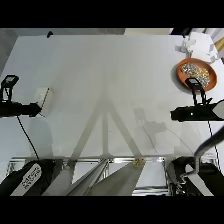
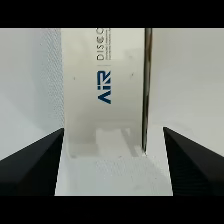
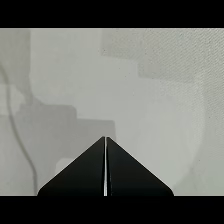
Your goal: Fold the box and place the chain.
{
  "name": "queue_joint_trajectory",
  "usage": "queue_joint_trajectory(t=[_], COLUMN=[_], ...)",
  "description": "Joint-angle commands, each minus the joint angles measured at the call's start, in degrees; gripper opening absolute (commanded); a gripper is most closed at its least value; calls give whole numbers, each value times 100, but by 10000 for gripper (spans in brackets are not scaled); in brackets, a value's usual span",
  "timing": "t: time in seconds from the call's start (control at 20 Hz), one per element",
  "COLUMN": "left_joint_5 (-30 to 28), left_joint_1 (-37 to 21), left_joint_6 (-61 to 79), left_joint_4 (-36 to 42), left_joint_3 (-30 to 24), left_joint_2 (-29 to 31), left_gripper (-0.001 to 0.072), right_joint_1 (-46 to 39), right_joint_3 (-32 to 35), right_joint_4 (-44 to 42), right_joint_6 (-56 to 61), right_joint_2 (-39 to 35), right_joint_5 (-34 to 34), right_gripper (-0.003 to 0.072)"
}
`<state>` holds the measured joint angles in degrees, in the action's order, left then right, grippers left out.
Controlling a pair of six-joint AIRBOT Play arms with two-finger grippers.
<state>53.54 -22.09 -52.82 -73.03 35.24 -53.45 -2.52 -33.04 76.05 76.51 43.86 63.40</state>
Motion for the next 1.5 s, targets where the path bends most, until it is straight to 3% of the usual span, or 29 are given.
queue_joint_trajectory(t=[0.0, 0.3, 1.45], left_joint_5=[-33, -103, -251], left_joint_1=[223, 573, 581], left_joint_6=[35, 31, 24], left_joint_4=[-17, -396, -393], left_joint_3=[-2, -2, -2], left_joint_2=[487, 761, 756], left_gripper=[696, 696, 696], right_joint_1=[-4, -4, -4], right_joint_3=[2, 2, 2], right_joint_4=[0, 0, 0], right_joint_6=[0, 0, 0], right_joint_2=[0, 0, 0], right_joint_5=[2, 2, 2], right_gripper=[19, 19, 19])
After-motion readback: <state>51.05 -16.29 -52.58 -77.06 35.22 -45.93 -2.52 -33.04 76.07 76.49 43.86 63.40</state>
